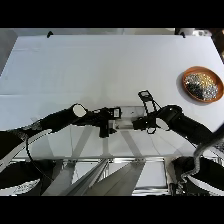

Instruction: Fold the box and place the chain.

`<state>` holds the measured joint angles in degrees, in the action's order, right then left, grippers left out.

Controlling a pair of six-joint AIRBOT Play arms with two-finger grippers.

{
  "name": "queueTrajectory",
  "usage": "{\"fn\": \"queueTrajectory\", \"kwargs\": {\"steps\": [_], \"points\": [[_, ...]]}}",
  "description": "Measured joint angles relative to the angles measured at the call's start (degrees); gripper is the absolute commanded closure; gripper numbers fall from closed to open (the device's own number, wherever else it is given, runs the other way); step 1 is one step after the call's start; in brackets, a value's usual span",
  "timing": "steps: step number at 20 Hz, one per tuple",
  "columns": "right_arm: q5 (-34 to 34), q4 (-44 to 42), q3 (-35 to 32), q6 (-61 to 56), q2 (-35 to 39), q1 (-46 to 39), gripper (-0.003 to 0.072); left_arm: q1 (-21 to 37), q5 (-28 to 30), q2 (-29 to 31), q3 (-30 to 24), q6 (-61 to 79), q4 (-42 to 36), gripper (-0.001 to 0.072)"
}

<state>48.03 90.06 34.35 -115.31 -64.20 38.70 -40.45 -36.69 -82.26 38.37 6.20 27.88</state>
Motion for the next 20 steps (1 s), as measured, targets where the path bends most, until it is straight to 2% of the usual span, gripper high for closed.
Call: {"fn": "queueTrajectory", "kwargs": {"steps": [2, 6, 7, 8, 9, 16, 17, 20], "points": [[0.1, 0.4, 0.0, -0.9, -0.1, 0.1, 0.0657, 0.0, 0.1, 0.0, 0.0, -0.3, -0.2, 0.0576], [0.3, 0.9, 0.0, -1.1, -0.1, 0.1, 0.0676, 0.0, 0.1, 0.0, 0.0, -0.1, -0.2, 0.0576], [0.3, 1.0, 0.0, -1.1, -0.1, 0.1, 0.0636, 0.0, 0.1, 0.0, 0.0, -0.1, -0.1, 0.0576], [0.3, 1.0, 0.0, -1.1, -0.1, 0.1, 0.0504, 0.0, 0.1, 0.0, 0.0, 0.0, 0.0, 0.0576], [0.5, 1.2, 0.0, -0.9, -0.1, 0.1, 0.0442, 0.0, 0.0, 0.0, 0.0, 0.3, 0.2, 0.0576], [0.1, 1.0, 0.0, -1.3, -2.6, 1.3, 0.0447, 0.0, 0.0, 0.0, 0.0, 0.2, 0.2, 0.0576], [0.1, 1.2, 0.1, -1.3, -3.1, 1.8, 0.0486, 0.0, 0.0, 0.0, 0.0, 0.2, 0.2, 0.0576], [-0.3, 0.8, 0.1, -2.0, -4.0, 2.8, 0.0677, 0.0, -0.2, 0.0, 0.0, -0.2, 0.0, 0.0576]]}}
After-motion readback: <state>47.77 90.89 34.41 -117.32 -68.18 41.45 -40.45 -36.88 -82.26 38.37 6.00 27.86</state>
